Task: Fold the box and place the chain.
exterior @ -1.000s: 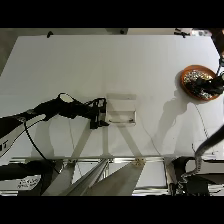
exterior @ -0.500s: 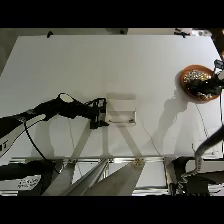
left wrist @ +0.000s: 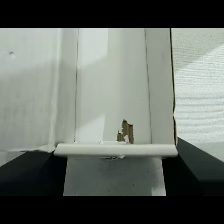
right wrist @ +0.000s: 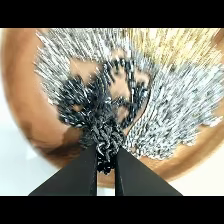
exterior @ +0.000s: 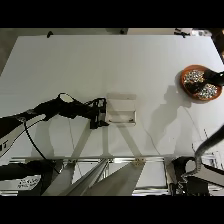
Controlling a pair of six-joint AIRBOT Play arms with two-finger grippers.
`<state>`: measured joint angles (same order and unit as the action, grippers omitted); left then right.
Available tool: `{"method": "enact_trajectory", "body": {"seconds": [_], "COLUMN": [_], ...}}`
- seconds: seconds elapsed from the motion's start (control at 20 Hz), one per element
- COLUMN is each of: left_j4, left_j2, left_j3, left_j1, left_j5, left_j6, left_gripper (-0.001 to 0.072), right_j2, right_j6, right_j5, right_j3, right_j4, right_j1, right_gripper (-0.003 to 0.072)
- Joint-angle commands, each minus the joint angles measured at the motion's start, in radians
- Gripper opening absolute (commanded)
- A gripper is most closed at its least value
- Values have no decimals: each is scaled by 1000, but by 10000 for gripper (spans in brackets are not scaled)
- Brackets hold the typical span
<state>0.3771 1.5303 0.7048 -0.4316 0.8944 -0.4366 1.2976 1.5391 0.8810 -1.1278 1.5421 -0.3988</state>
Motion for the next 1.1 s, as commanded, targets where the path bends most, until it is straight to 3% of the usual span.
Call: {"method": "enact_trajectory", "body": {"seconds": [0.0, 0.45, 0.75, 1.05], "left_j4": [0, 0, 0, 0], "left_j2": [0, 0, 0, 0], "left_j3": [0, 0, 0, 0], "left_j1": [0, 0, 0, 0], "left_j5": [0, 0, 0, 0], "left_j6": [0, 0, 0, 0], "left_gripper": [274, 274, 274, 274], "right_j2": [-149, -411, -460, -463], "right_j6": [-62, -43, 23, 138], "right_j5": [71, 270, 393, 388], "right_j3": [-1, -1, 0, 0], "right_j4": [-5, -6, -6, 13], "right_j1": [35, 347, 583, 846], "right_gripper": [10, 10, 10, 9]}}
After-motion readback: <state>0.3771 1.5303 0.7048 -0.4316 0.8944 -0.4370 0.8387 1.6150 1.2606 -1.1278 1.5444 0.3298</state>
